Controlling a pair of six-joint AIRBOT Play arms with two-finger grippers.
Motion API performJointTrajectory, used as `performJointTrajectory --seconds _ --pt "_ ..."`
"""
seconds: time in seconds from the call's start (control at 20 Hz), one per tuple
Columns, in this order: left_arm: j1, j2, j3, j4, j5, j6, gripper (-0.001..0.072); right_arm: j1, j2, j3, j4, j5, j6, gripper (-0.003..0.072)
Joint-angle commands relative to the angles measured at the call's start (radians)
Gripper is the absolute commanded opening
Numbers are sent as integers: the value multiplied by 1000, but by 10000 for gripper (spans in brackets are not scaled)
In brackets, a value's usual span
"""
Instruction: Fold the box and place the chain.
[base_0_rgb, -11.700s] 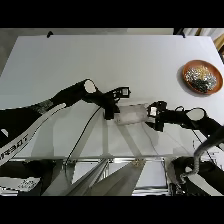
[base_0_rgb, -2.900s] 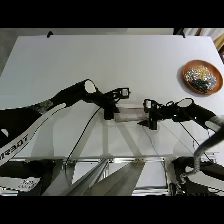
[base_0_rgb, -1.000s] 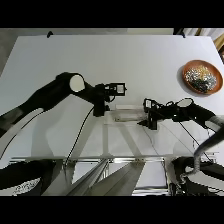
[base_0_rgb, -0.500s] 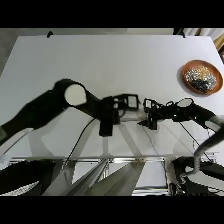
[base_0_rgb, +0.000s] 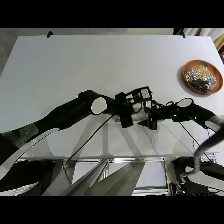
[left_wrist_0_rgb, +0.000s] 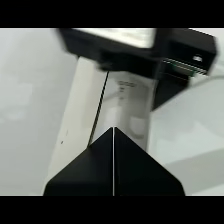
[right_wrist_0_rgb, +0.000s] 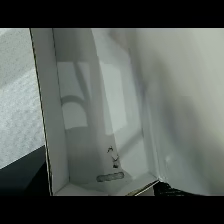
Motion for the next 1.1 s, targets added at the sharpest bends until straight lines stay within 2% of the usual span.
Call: performJointTrajectory --seconds 0.0,0.2,0.45,0.75,0.9,1.05 --pt "37 -48 1 11 75 -54 3 0 0 0 0 0 0 402" --pt "44 -101 1 10 119 -57 3 0 0 0 0 0 0 402" --pt "38 -169 1 -1 88 -57 3 0 0 0 0 0 0 402" --pt "41 -126 1 16 91 -53 3 0 0 0 0 0 0 402" --pt "41 -71 1 117 37 -54 4 0 0 0 0 0 0 402" --pt "49 -8 1 230 -118 -57 3 0 0 0 0 0 0 402"
